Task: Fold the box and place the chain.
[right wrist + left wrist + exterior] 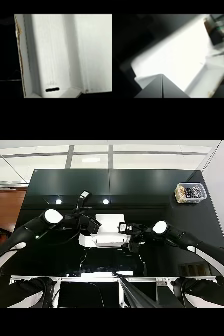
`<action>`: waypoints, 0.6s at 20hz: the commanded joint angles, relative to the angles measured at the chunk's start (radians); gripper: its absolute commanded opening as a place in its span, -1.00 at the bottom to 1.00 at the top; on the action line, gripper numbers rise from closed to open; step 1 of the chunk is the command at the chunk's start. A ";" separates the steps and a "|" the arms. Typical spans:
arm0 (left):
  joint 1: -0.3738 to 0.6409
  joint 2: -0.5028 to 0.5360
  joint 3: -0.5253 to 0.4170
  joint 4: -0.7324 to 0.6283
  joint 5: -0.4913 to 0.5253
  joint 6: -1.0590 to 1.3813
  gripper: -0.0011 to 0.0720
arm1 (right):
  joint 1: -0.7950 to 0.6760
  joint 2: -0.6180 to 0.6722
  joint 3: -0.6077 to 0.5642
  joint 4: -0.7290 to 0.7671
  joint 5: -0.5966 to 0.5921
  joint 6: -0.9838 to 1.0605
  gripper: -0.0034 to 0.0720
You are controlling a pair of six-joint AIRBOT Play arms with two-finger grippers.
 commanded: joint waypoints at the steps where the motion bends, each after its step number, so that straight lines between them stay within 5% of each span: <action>1: -0.009 -0.087 -0.001 0.018 0.004 -0.024 -0.91 | 0.001 -0.001 0.000 0.000 0.000 0.003 -0.40; 8: -0.002 -0.102 0.026 0.045 -0.075 -0.018 -0.91 | 0.001 -0.001 0.000 0.000 0.000 0.003 -0.41; 12: 0.077 0.013 0.084 0.182 -0.184 -0.044 -0.91 | 0.001 -0.001 0.000 0.000 0.000 0.003 -0.40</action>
